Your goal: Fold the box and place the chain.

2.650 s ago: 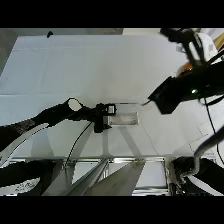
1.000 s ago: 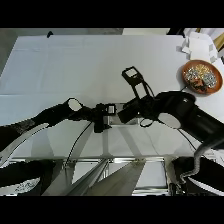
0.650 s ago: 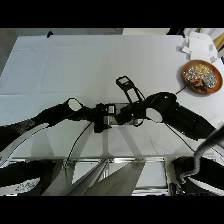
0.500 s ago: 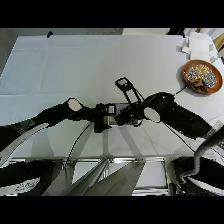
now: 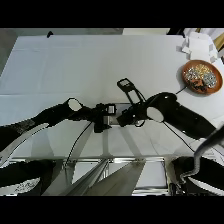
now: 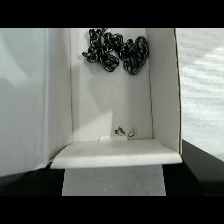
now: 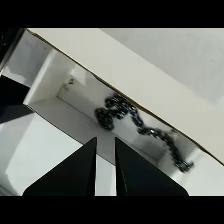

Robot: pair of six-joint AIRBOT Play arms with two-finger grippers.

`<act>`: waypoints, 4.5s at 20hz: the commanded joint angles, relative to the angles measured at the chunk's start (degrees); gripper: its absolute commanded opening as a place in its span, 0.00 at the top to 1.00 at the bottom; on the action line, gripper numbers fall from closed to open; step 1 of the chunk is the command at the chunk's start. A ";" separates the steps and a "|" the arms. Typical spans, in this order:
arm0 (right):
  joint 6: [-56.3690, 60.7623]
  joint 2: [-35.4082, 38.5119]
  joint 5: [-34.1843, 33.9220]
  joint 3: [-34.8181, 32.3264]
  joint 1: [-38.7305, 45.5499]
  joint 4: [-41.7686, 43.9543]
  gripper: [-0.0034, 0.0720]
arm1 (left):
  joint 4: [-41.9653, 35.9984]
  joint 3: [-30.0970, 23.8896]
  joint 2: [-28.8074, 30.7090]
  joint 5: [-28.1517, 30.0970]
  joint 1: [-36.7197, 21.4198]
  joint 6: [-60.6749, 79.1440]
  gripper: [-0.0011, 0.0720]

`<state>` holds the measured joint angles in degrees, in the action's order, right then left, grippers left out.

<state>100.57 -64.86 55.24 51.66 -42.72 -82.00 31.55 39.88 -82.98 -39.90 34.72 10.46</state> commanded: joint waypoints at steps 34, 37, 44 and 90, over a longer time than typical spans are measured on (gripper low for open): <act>-11.93 -14.60 2.97 1.75 38.14 -7.85 0.93 | 0.02 0.02 -0.02 0.00 0.00 0.00 0.80; -14.34 -7.15 7.50 1.73 37.48 -3.15 0.93 | 0.02 0.02 -0.02 0.00 0.02 0.00 0.80; -15.02 10.86 13.60 1.70 25.42 4.46 0.93 | 0.02 0.02 0.00 0.00 0.02 0.00 0.80; -2.64 1.99 -14.71 -6.91 -2.62 4.59 0.93 | 0.02 0.02 -0.02 0.02 0.00 0.00 0.80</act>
<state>97.78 -61.19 39.77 44.93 -45.50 -77.34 31.55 39.88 -82.98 -39.90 34.72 10.44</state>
